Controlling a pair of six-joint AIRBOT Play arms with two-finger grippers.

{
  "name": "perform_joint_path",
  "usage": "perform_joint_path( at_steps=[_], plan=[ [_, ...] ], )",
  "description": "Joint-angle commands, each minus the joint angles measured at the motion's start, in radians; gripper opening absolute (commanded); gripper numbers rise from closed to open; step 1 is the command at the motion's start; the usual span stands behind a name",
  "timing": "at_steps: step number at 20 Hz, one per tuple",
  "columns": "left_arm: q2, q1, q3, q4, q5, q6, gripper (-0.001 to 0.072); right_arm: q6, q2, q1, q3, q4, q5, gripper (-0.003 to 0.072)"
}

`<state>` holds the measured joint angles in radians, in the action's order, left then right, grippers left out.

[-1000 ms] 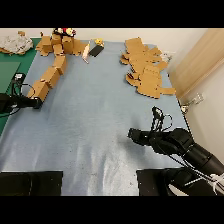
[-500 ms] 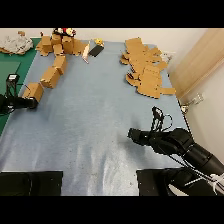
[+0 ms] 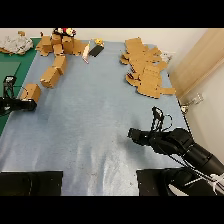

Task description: Fold the box.

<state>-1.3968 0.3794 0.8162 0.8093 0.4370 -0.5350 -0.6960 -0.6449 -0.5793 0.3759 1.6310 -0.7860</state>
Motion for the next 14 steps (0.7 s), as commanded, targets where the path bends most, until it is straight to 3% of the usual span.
perform_joint_path(
  at_steps=[1, 9, 12, 13, 14],
  plan=[
    [0.02, 0.003, 0.008, 0.037, 0.056, 0.001, 0.0696, 0.0, 0.0, 0.0, 0.001, 0.0, 0.0, 0.0006],
    [0.227, 0.021, 0.135, 0.276, 0.328, -0.139, 0.0695, -0.032, 0.0, 0.0, 0.001, 0.062, 0.0, 0.0007],
    [0.315, -0.023, 0.163, 0.187, 0.411, -0.146, 0.0669, -0.07, -0.011, 0.0, 0.019, 0.08, 0.0, 0.0007],
    [0.338, -0.064, 0.164, 0.134, 0.452, -0.146, 0.0362, -0.086, -0.031, 0.0, 0.045, 0.07, 0.0, 0.0007],
    [0.355, -0.114, 0.164, 0.098, 0.501, -0.14, 0.0108, -0.123, -0.057, 0.0, 0.079, 0.066, 0.0, 0.0007]
  ],
)
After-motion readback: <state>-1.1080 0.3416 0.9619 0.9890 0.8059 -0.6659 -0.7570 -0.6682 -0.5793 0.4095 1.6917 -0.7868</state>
